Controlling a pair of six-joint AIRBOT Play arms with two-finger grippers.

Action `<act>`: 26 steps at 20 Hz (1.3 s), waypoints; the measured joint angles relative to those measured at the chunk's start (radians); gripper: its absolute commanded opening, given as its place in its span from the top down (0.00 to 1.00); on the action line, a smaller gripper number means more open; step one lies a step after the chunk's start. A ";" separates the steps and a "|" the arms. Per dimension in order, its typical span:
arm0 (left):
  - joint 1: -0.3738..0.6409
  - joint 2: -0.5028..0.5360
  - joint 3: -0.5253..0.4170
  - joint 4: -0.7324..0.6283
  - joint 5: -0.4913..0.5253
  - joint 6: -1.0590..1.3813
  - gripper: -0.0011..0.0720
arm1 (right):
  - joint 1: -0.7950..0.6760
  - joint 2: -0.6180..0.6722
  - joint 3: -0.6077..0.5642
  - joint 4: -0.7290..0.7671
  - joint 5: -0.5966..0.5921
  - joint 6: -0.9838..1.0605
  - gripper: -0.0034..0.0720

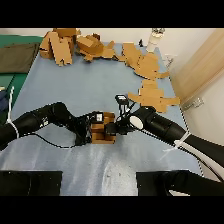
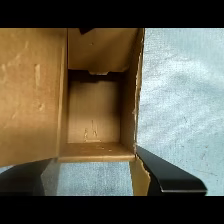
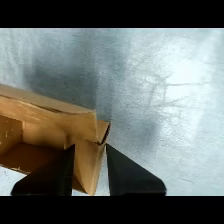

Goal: Fold the box.

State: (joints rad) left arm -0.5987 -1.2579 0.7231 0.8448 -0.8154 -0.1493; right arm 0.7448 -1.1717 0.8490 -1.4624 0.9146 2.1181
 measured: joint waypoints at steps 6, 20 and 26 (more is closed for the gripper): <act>0.000 0.000 0.000 0.000 0.000 0.000 0.35 | 0.046 -0.072 0.077 -0.058 0.102 0.106 0.55; 0.000 0.000 0.000 -0.011 0.002 0.000 0.35 | 0.103 -0.208 0.154 -0.099 0.212 0.257 0.73; 0.000 0.000 0.000 -0.014 0.003 -0.001 0.35 | 0.104 -0.278 0.182 -0.109 0.244 0.270 0.95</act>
